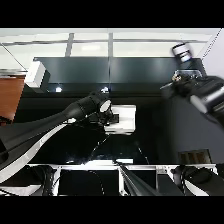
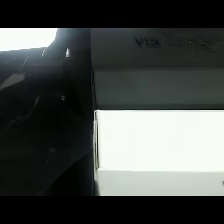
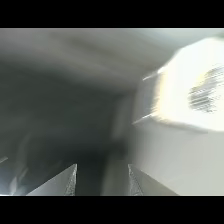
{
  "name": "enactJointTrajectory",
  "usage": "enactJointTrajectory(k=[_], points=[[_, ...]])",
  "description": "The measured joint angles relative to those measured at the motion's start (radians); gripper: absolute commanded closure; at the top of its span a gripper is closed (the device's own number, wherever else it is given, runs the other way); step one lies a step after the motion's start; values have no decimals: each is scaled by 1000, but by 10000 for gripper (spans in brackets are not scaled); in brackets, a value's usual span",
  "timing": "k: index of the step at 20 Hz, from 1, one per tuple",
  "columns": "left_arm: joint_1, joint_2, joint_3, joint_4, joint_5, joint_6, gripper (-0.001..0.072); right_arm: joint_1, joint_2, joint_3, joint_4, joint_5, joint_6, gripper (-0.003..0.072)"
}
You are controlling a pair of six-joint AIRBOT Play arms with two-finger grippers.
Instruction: Fold the box and place the chain.
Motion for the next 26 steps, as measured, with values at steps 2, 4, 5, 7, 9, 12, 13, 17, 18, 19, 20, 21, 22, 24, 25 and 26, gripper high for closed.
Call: enactJointTrajectory(k=[2, 4, 5, 7, 9, 12, 13, 17, 18, 19, 20, 21, 22, 24, 25, 26], points=[[0, 0, 0, 0, -8, 0, 683, -161, -40, -4, 14, -114, -8, -19], [0, 0, 0, 0, -17, -1, 683, -322, -123, 0, 124, -222, -23, -16], [0, 0, 0, 0, -18, -2, 683, -390, -178, 15, 195, -262, -45, -15], [0, 0, 0, 0, -21, -2, 683, -483, -305, 88, 313, -291, -83, -15], [0, 0, 0, -1, -25, -1, 683, -534, -454, 218, 388, -243, -106, -14], [1, 0, 0, 0, -32, 9, 683, -570, -681, 466, 447, -96, -123, 85], [1, 0, 0, 0, -35, 9, 683, -576, -742, 537, 459, -45, -125, 85], [5, 0, 0, 3, -45, 13, 683, -591, -909, 716, 481, 74, -120, 136], [5, 0, 0, 4, -47, 14, 683, -595, -933, 736, 482, 86, -108, 135], [6, 0, 0, 4, -48, 16, 683, -602, -951, 749, 483, 95, -100, 135], [6, 0, 0, 4, -49, 16, 683, -608, -964, 760, 483, 100, -93, 147], [6, 0, 0, 5, -49, 16, 683, -615, -974, 767, 485, 104, -87, 153], [6, 0, 0, 5, -50, 16, 683, -621, -981, 773, 490, 108, -84, 296], [6, 0, 0, 5, -50, 16, 683, -630, -988, 780, 494, 121, -80, 635], [6, 0, 0, 5, -50, 16, 683, -633, -988, 782, 499, 127, -82, 671], [6, 0, 0, 5, -51, 16, 683, -634, -988, 783, 503, 133, -89, 671]])
